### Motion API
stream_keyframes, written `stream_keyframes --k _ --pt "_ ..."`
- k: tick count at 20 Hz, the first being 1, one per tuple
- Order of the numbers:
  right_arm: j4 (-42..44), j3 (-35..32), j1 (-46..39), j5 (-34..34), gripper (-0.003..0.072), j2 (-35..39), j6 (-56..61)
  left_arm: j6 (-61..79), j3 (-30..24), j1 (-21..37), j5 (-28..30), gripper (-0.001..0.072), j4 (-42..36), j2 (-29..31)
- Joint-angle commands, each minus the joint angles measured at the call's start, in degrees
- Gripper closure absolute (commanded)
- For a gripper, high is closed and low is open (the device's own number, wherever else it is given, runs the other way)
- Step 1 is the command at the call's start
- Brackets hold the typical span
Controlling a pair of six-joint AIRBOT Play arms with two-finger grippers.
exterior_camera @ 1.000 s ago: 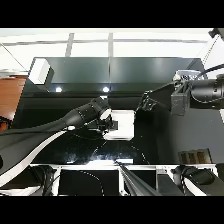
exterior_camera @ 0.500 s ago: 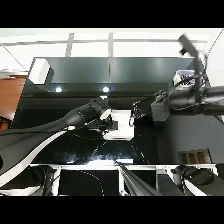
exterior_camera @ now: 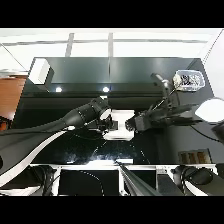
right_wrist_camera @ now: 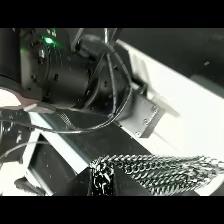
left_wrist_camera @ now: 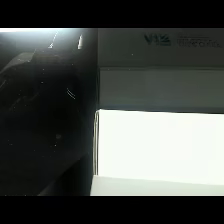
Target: Fold the box and place the chain.
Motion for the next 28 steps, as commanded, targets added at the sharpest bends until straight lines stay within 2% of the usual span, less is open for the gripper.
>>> stream_keyframes --k 1,4,5,6,10,11,13,14,18,21,23,25,27,28 --pt "-2.25 -1.33 2.78 -3.21 0.0645 -3.08 0.31 0.00 -0.02 0.04 0.07 0.0680 0.00 0.00" --pt "-5.05 -1.33 2.71 -2.84 0.0623 -3.32 0.81 0.00 -0.02 0.04 0.07 0.0680 0.00 0.00" --pt "-5.38 -1.33 2.64 -2.56 0.0321 -3.32 0.81 0.00 -0.02 0.04 0.07 0.0680 0.00 0.00" --pt "-6.51 -1.29 1.99 -1.75 0.0166 -3.30 0.79 0.00 -0.02 0.04 0.07 0.0680 0.00 0.00" --pt "-21.31 -0.59 -8.81 2.43 0.0167 -3.23 1.29 0.00 -0.02 0.04 0.07 0.0681 0.00 0.00" --pt "-28.33 -1.09 -11.80 0.00 0.0167 -3.23 4.07 0.00 -0.02 0.04 0.04 0.0680 0.00 0.00" --pt "-40.50 -3.74 -16.52 -10.58 0.0158 -3.54 11.17 0.00 -0.02 0.04 0.04 0.0680 0.00 0.00" --pt "-44.04 -5.14 -18.56 -16.31 -0.0015 -4.26 14.08 0.00 -0.02 0.04 0.07 0.0680 0.00 0.00" --pt "-43.28 -5.11 -25.42 -28.55 -0.0026 -14.05 20.87 0.00 -0.02 0.04 0.00 0.0680 0.00 0.00" --pt "-43.34 -0.92 -28.26 -34.71 -0.0024 -22.32 30.23 0.00 -0.02 0.04 -0.13 0.0680 0.00 0.00" --pt "-43.39 3.80 -29.18 -33.62 -0.0014 -28.37 33.42 0.00 -0.02 0.04 -0.11 0.0680 0.02 0.00" --pt "-44.11 8.35 -29.22 -31.32 0.0100 -33.88 34.21 0.00 -0.02 0.02 -0.20 0.0680 0.00 0.00" --pt "-44.13 11.76 -29.46 -30.05 0.0101 -37.77 38.05 0.02 -0.02 0.04 -0.35 0.0680 0.00 0.00" --pt "-44.13 12.92 -29.55 -29.75 0.0162 -39.06 39.93 0.00 -0.02 0.04 -0.33 0.0680 0.00 0.00"
